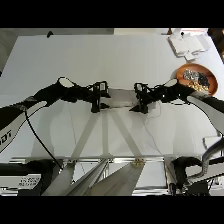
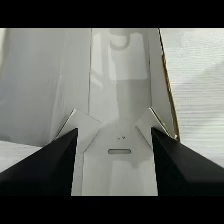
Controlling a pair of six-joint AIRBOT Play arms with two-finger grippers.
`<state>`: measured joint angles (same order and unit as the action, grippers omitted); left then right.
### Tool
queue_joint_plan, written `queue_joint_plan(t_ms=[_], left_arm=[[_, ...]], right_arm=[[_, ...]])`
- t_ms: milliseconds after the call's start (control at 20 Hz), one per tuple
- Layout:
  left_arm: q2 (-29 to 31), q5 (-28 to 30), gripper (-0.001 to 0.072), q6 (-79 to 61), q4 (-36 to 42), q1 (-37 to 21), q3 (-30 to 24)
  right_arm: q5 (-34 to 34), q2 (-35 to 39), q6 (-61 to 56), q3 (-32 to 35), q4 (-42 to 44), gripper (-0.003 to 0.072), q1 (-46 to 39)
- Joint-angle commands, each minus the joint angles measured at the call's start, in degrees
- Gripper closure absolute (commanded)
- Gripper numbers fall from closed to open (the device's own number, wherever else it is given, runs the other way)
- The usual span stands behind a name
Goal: Fold the box and place the chain.
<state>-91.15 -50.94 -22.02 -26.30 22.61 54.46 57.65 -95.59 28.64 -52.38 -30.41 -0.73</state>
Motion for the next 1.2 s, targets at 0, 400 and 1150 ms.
queue_joint_plan(t_ms=[0,400,1150], left_arm=[[-0.3,-0.3,0.0189,0.4,-0.1,0.0,0.0],[5.6,-0.3,0.0630,6.6,-0.7,-2.3,0.0],[9.7,-1.7,0.0704,79.6,-23.1,-10.0,0.0]], right_arm=[[0.0,0.0,-0.1,0.0,0.0,0.0264,0.0],[0.0,0.0,-0.1,0.0,0.0,0.0264,0.0],[0.0,0.0,-0.1,0.0,0.0,0.0264,0.0]])
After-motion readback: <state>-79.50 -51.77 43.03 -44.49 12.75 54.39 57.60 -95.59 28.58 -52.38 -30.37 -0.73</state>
